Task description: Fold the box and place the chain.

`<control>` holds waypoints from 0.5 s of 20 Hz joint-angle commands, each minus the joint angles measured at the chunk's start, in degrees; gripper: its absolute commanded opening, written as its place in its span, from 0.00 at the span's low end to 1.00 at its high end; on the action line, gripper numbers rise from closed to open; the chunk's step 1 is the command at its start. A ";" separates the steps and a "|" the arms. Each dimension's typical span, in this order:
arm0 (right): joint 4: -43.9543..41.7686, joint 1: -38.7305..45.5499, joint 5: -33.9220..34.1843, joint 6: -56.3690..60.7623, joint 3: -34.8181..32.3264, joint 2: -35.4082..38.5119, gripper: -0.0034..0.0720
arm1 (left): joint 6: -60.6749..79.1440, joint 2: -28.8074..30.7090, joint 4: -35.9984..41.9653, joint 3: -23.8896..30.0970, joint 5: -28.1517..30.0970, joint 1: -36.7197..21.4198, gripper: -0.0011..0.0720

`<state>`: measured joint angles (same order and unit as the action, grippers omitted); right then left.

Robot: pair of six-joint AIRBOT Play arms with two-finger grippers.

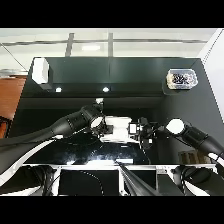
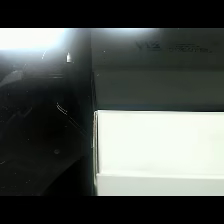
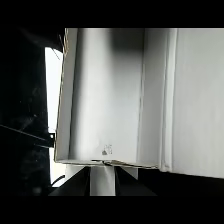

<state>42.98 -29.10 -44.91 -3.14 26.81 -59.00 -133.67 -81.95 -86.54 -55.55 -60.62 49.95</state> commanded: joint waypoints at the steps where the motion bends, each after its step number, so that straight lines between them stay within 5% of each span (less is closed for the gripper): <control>1: -4.59 -0.07 -0.09 0.57 0.02 -0.72 0.28 | -0.02 0.00 0.07 0.00 0.24 -0.02 0.05; 10: -6.14 -4.92 6.58 3.89 0.02 -3.02 0.28 | -0.02 0.00 0.04 0.00 0.42 -0.02 0.05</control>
